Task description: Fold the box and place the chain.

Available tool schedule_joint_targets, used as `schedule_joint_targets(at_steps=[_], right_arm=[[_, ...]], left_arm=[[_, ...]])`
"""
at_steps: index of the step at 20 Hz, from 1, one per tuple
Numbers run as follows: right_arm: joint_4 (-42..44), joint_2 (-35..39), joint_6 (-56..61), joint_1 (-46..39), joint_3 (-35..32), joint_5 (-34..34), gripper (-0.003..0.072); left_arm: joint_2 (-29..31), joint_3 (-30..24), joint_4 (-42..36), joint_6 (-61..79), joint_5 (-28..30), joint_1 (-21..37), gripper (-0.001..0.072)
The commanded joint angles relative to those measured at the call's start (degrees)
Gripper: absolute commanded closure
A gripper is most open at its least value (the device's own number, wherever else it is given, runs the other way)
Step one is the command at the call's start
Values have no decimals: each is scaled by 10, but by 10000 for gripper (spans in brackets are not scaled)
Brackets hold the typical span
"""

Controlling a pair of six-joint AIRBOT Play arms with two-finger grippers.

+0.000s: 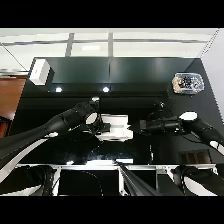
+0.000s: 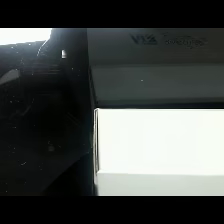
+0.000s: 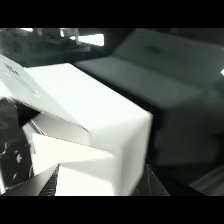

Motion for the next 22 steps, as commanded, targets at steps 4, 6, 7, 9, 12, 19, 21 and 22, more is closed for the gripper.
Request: schedule_joint_targets(at_steps=[4, 6, 7, 9, 12, 19, 21, 22], right_arm=[[-73, 0, 92, 94, 50, -68, 52], [-88, 0, 113, 104, 50, -83, 52], [-91, 0, 118, 109, 50, -87, 54], [-92, 0, 126, 118, 50, -95, 84], [-96, 0, 136, 131, 51, -114, 84], [-324, 0, 346, 197, 113, -142, 84], [-388, -1, 412, 216, 133, -140, 191], [-402, -4, 432, 225, 143, -139, 194]], left_arm=[[0, 0, 0, 0, 0, 0, 681], [0, 0, 0, 0, 0, 0, 681], [0, 0, 0, 0, 0, 0, 681], [0, 0, 0, 0, 0, 0, 681], [0, 0, 0, 0, 0, 0, 681], [0, 0, 0, 0, 0, 0, 681], [0, 0, 0, 0, 0, 0, 681], [0, 0, 0, 0, 0, 0, 681]])
